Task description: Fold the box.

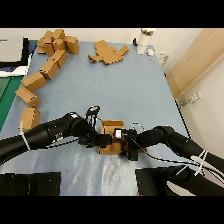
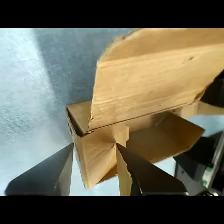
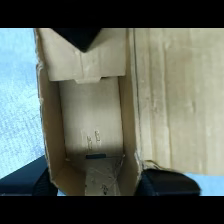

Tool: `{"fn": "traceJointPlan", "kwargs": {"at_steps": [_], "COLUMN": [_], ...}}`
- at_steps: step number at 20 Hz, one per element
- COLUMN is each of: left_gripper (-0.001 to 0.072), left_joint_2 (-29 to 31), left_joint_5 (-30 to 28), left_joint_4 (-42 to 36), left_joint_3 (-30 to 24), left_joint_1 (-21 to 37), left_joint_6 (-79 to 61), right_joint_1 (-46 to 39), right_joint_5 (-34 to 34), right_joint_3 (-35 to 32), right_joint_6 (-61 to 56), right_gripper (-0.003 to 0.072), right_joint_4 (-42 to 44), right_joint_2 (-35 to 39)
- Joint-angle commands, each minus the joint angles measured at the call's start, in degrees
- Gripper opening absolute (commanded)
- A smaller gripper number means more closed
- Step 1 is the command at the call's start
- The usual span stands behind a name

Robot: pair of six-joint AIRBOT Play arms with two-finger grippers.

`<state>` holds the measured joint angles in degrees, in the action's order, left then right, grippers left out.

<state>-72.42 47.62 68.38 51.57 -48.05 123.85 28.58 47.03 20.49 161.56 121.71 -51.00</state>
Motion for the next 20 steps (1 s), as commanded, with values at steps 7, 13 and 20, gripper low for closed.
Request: {"fn": "traceJointPlan", "kwargs": {"at_steps": [7, 13, 20], "left_gripper": [0.04, 0.039, 0.0012], "left_joint_2": [-8.6, -11.0, -11.3], "left_joint_5": [10.4, 10.0, 10.0], "left_joint_4": [10.5, 14.8, 15.5], "left_joint_3": [9.1, 11.6, 11.6], "left_joint_1": [-5.6, -6.7, -7.7], "left_joint_6": [9.5, 13.7, 15.7], "right_joint_1": [0.0, 0.0, 0.0], "right_joint_5": [0.0, 0.0, 0.0], "right_joint_3": [0.0, 0.0, 0.0], "right_joint_6": [0.0, 0.0, 0.0], "right_gripper": [0.0574, 0.0574, 0.0574], "right_joint_4": [0.0, 0.0, 0.0], "right_joint_2": [0.0, 0.0, 0.0]}}
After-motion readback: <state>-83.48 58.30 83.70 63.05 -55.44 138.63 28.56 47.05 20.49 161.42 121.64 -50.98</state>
